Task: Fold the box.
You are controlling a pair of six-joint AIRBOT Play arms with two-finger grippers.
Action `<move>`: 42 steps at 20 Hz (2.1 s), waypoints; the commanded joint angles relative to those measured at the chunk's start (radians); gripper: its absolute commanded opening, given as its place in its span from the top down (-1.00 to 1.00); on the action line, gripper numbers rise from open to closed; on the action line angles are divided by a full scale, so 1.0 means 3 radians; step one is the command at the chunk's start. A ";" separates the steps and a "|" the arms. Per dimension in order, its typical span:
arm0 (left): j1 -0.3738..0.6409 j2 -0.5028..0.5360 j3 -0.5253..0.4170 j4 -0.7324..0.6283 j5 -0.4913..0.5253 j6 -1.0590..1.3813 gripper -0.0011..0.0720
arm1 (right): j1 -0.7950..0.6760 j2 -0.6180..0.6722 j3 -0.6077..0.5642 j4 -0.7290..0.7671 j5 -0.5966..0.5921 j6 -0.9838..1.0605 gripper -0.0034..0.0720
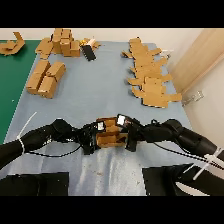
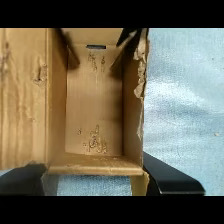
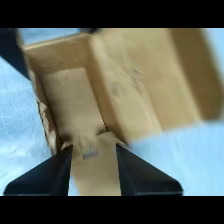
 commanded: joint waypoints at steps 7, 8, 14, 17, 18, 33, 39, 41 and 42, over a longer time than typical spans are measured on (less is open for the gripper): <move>-0.0001 -0.0001 0.0001 0.0004 0.0001 0.0005 -0.29 | -0.1026 0.0938 0.0189 -0.1581 -0.1797 0.3431 0.90; -0.0001 -0.0001 0.0001 0.0003 0.0000 0.0005 -0.29 | -0.1311 0.0900 0.0098 -0.1339 -0.1694 0.3424 0.90; -0.0001 -0.0001 0.0001 0.0003 0.0001 0.0005 -0.29 | -0.1823 0.0451 -0.0467 0.0140 -0.0715 0.2502 0.90; -0.0001 -0.0001 0.0001 0.0003 0.0000 0.0005 -0.29 | -0.1822 0.0065 -0.0515 0.0586 -0.0518 0.2068 0.90; -0.0001 -0.0001 0.0001 0.0003 0.0001 0.0005 -0.29 | -0.1820 -0.0053 -0.0515 0.0688 -0.0495 0.1948 0.90; -0.0001 -0.0001 0.0001 0.0004 0.0001 0.0005 -0.29 | -0.1302 -0.0081 -0.0418 0.1508 -0.0470 0.1564 0.90; -0.0001 -0.0001 0.0001 0.0003 0.0001 0.0005 -0.29 | -0.1297 0.0051 -0.0275 0.1555 -0.0637 0.1586 0.47; -0.0001 -0.0001 0.0001 0.0003 0.0001 0.0005 -0.29 | -0.1297 0.0051 -0.0243 0.1567 -0.0674 0.1584 0.47; -0.0001 -0.0001 0.0001 0.0003 0.0001 0.0005 -0.29 | -0.1297 0.0051 -0.0237 0.1589 -0.0692 0.1584 0.30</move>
